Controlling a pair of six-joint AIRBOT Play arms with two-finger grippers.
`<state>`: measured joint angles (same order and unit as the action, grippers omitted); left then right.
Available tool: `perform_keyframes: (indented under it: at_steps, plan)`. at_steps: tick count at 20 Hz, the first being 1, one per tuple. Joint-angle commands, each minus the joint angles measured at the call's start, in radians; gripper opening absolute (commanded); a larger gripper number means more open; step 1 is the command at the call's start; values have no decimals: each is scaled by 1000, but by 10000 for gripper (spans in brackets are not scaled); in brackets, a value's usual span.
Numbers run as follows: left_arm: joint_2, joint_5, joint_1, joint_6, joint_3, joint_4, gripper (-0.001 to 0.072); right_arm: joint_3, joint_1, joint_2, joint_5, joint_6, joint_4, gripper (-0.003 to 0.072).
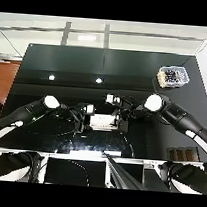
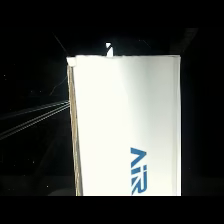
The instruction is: Fold the box and place the chain.
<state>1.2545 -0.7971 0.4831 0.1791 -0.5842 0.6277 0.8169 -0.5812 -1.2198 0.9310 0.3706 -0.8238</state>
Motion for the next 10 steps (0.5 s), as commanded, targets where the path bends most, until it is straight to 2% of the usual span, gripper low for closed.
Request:
perform_keyframes:
  at_steps: [1, 7, 8, 10]
  plan:
    - [1, 2, 0, 0, 0, 0, 218, 0, -1, -3, 10, 0, 0, 428]
    - [1, 2, 0, 0, 0, 0, 218, 0, 0, -3, 10, 0, 0, 430]
    - [1, 2, 0, 0, 0, 0, 218, 0, 0, -4, 9, 0, 0, 457]
    - [1, 2, 0, 0, 0, 0, 218, 0, 0, -5, 8, 0, 0, 460]
